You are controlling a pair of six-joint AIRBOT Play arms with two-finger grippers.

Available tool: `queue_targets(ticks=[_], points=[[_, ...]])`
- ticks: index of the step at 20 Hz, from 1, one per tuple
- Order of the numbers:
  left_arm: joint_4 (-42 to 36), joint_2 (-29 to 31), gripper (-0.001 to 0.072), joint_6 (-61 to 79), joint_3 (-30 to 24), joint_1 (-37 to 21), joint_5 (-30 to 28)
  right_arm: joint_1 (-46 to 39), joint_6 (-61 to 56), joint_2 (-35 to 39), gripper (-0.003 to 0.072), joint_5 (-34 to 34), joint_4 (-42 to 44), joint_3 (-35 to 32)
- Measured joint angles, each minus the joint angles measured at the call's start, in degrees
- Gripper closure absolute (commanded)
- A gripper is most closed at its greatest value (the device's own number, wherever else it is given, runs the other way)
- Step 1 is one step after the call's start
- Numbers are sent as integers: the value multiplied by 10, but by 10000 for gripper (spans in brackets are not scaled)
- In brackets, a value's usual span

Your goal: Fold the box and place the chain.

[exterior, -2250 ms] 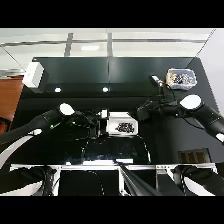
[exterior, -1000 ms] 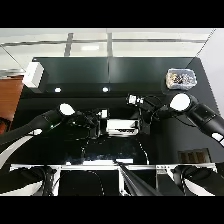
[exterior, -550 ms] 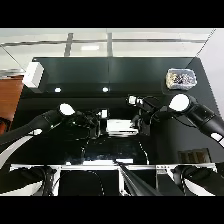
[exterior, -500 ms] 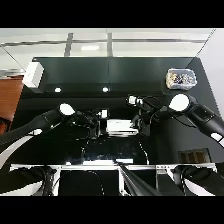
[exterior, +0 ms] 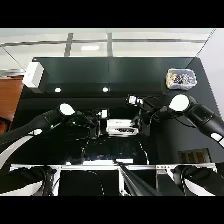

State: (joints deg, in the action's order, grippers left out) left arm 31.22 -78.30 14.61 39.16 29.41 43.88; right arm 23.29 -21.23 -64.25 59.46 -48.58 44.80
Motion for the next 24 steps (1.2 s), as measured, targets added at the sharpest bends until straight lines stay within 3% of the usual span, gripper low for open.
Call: queue_targets(ticks=[13,14,24], points=[[1,0,421,0,0,0,1,28,0,0,534,-19,-4,-15],[1,0,422,0,0,0,1,29,0,0,409,-21,-4,-15],[0,0,421,1,0,0,-1,32,-13,4,413,-30,-3,-15]])
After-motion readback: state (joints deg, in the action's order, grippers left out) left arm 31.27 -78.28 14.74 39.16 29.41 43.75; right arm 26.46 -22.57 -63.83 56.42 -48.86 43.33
